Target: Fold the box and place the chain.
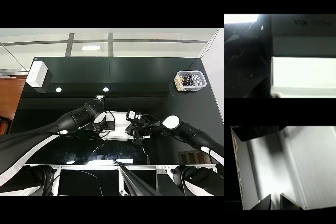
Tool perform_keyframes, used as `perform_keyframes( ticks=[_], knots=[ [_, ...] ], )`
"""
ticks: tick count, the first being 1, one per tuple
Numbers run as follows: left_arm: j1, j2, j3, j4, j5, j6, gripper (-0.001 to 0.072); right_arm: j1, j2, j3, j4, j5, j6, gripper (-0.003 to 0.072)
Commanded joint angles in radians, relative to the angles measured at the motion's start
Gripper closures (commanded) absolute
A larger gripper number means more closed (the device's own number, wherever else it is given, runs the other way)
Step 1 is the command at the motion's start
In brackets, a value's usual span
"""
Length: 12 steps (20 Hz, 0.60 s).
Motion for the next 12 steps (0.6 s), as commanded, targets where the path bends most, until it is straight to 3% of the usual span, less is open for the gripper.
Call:
perform_keyframes(
  ticks=[1, 2, 3, 5, 6, 7, 8, 9, 10, 11, 12],
  knots=[
    [0.001, 0.000, 0.000, 0.000, 0.000, 0.000, 0.0685, 0.001, -0.011, 0.000, 0.015, 0.006, 0.001, 0.0556],
    [0.001, 0.000, 0.000, 0.000, 0.000, 0.000, 0.0685, 0.001, -0.011, 0.000, 0.015, 0.005, 0.010, 0.0457],
    [0.001, 0.000, 0.000, 0.000, 0.000, 0.000, 0.0685, 0.001, -0.011, 0.000, 0.015, 0.002, 0.017, 0.0310],
    [0.001, 0.000, 0.000, 0.000, 0.000, 0.000, 0.0685, 0.001, -0.011, 0.000, 0.014, 0.004, 0.027, 0.0316],
    [0.001, 0.000, 0.000, 0.000, 0.000, 0.000, 0.0685, 0.001, -0.011, 0.000, 0.014, 0.006, 0.027, 0.0503],
    [0.001, 0.000, 0.000, 0.000, 0.000, 0.000, 0.0685, 0.001, -0.011, 0.000, 0.014, 0.005, 0.031, 0.0486],
    [0.001, 0.000, 0.000, 0.000, 0.000, 0.000, 0.0685, 0.001, -0.011, 0.000, 0.016, 0.001, 0.034, 0.0254],
    [0.001, 0.000, 0.000, 0.000, 0.000, 0.000, 0.0685, 0.000, -0.011, 0.000, 0.014, 0.002, 0.037, 0.0228],
    [0.001, 0.000, 0.000, 0.000, 0.000, 0.000, 0.0685, 0.000, -0.011, 0.000, 0.008, 0.003, 0.038, 0.0470],
    [0.001, 0.000, 0.000, 0.000, 0.000, 0.000, 0.0685, 0.000, -0.010, 0.000, 0.003, 0.005, 0.045, 0.0568],
    [0.001, 0.000, 0.000, 0.001, 0.000, 0.000, 0.0685, -0.002, -0.008, 0.000, -0.006, 0.001, 0.077, 0.0571]
  ],
)
